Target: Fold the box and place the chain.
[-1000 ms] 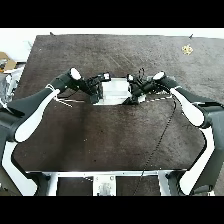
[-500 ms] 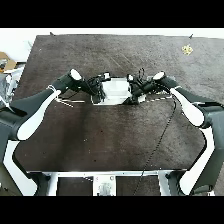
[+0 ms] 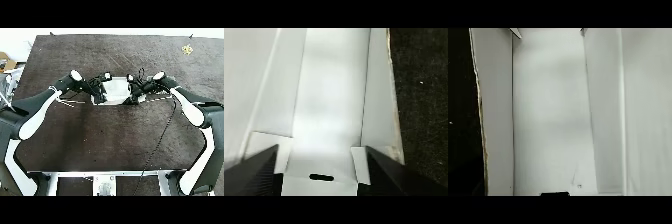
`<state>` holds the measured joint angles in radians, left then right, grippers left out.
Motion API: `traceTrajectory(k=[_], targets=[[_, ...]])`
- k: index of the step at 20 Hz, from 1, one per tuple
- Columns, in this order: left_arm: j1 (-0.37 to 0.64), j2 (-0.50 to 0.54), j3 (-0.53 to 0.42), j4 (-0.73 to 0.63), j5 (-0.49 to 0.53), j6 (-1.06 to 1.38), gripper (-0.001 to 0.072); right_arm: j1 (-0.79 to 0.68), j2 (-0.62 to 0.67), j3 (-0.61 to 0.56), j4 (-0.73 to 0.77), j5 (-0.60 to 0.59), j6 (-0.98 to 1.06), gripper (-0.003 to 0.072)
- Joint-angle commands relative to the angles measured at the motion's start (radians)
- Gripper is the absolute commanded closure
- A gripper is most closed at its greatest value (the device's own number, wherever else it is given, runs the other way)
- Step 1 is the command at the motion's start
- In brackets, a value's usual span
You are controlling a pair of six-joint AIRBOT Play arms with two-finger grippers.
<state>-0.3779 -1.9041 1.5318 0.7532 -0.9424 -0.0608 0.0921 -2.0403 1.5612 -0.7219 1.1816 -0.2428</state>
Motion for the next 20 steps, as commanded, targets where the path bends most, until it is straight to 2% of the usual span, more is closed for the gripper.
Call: traceTrajectory(k=[1,6,8,9,11,12,17,20], targets=[[0.001,-0.002,-0.001,0.041,-0.012,0.002,-0.0009,0.0,-0.001,0.0,0.0,0.0,0.0,0.0245],[0.001,-0.001,0.0,0.055,-0.008,0.002,-0.0006,0.0,-0.001,0.0,0.0,0.0,0.0,0.0245],[0.009,-0.001,-0.001,0.056,-0.013,-0.033,0.0032,0.0,-0.001,0.0,0.0,0.0,0.0,0.0245],[0.018,0.001,0.0,0.055,-0.028,-0.05,0.0244,0.0,0.0,0.0,0.0,0.0,0.0,0.0245],[0.044,0.009,0.004,0.054,-0.087,-0.073,0.0527,0.0,0.0,0.0,0.0,0.0,0.0,0.0244],[0.059,0.013,0.016,0.055,-0.121,-0.115,0.0696,0.0,-0.001,0.0,0.0,0.0,0.0,0.0245],[0.118,0.028,0.189,0.055,-0.335,-0.403,0.0702,0.0,0.0,0.0,0.0,0.0,0.0,0.0245],[0.155,0.108,0.232,0.109,-0.317,-0.674,0.0702,0.0,0.0,0.0,0.0,0.0,0.0,0.0244]])
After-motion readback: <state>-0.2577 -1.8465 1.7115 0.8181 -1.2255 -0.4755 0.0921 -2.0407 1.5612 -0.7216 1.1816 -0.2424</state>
